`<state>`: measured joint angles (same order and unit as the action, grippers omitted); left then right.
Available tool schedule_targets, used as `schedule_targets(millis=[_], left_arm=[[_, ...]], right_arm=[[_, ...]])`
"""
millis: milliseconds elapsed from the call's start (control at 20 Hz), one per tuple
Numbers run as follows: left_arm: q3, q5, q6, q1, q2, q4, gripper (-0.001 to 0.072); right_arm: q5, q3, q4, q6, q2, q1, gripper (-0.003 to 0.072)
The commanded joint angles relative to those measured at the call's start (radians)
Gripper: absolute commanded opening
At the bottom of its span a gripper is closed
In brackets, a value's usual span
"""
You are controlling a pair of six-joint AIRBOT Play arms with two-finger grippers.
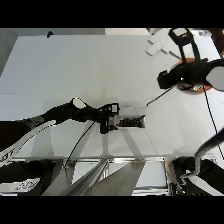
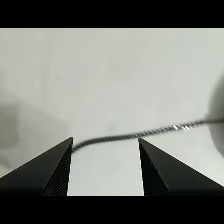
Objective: Fold the box and place the chain.
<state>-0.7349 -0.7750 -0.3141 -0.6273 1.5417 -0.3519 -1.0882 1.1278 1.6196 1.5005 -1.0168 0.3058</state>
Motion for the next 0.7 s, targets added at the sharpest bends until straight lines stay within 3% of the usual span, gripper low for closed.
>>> schedule_targets(millis=[0, 200, 400, 650], left_arm=[[0.000, 0.000, 0.000, 0.000, -0.001, 0.000, 0.0099], [0.000, 0.000, 0.000, 0.000, -0.001, 0.000, 0.0099], [0.000, 0.000, 0.000, 0.000, -0.001, 0.000, 0.0099], [0.000, 0.000, 0.000, 0.000, -0.001, 0.000, 0.0099]], right_arm=[[-0.024, 0.013, -0.027, -0.036, -0.115, -0.158, 0.0455], [-0.019, 0.013, -0.027, -0.030, -0.293, -0.173, 0.0396], [-0.040, 0.013, -0.027, -0.022, -0.443, -0.173, 0.0397], [-0.026, 0.013, -0.038, -0.016, -0.533, -0.173, 0.0377]])
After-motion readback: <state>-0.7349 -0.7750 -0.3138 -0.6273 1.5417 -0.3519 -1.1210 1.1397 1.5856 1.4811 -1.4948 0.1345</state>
